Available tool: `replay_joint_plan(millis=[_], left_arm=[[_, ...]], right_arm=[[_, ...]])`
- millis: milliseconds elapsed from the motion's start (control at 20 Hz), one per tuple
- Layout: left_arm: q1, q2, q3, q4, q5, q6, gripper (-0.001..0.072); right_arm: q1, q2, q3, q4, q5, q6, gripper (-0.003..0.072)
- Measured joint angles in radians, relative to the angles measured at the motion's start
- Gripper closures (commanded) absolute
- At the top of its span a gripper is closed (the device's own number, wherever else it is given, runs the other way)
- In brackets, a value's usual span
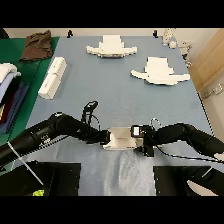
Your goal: Fold the box.
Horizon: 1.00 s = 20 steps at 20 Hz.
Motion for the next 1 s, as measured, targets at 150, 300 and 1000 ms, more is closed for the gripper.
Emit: replay_joint_plan(millis=[150, 300, 1000], left_arm=[[-0.056, -0.051, 0.042, 0.069, 0.003, -0.100, 0.0270], [-0.105, -0.105, 0.085, 0.142, -0.001, -0.198, 0.0270], [-0.217, -0.311, 0.250, 0.368, -0.137, -0.490, 0.0309]], right_arm=[[0.000, 0.000, 0.000, 0.000, 0.000, 0.000, 0.0172], [0.000, 0.000, 0.000, 0.000, 0.000, 0.000, 0.0173], [0.000, 0.000, 0.000, 0.000, 0.000, 0.000, 0.0173]])
